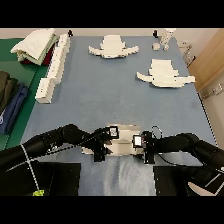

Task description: Fold the box.

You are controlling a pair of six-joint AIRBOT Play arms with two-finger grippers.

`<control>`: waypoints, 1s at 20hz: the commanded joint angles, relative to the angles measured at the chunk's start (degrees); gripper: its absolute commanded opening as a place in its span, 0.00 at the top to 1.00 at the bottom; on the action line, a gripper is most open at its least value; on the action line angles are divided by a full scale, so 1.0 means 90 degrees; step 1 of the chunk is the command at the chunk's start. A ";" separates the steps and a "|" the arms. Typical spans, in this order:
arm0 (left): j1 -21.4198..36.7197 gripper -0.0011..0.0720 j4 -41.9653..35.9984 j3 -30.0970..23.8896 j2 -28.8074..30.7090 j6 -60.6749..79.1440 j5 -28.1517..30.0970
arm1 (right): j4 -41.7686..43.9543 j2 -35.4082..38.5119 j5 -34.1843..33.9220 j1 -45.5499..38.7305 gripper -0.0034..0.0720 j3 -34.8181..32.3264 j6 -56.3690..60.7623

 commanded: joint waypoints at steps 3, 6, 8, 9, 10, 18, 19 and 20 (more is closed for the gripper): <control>-0.0005 0.47 0.0000 0.0007 -0.0002 -0.0002 -0.0019 | 0.0002 -0.0002 0.0000 0.0000 0.27 0.0002 0.0000; -0.0002 0.46 0.0000 0.0007 -0.0002 0.0000 0.0005 | 0.0002 -0.0002 0.0000 0.0000 0.27 0.0002 0.0000; -0.0002 0.46 0.0002 0.0007 -0.0002 -0.0046 -0.0027 | 0.0002 -0.0002 0.0000 0.0000 0.27 0.0002 0.0000; -0.0002 0.46 0.0002 0.0007 -0.0002 -0.0073 -0.0085 | 0.0002 -0.0002 0.0000 0.0000 0.27 0.0002 0.0000; -0.0002 0.28 0.0002 0.0007 -0.0002 -0.0085 -0.0151 | 0.0002 -0.0002 0.0000 0.0000 0.27 0.0002 0.0000; 0.0024 0.91 0.0882 0.0034 0.0170 -0.1200 -0.0486 | 0.0002 -0.0002 0.0000 0.0000 0.27 0.0002 0.0000; 0.0024 0.92 0.1025 0.0036 0.0257 -0.1243 -0.0539 | 0.0002 -0.0002 0.0000 0.0000 0.27 0.0002 0.0000; 0.0024 0.92 0.1115 0.0036 0.0345 -0.1343 -0.0566 | 0.0002 -0.0002 0.0000 0.0000 0.27 0.0002 0.0000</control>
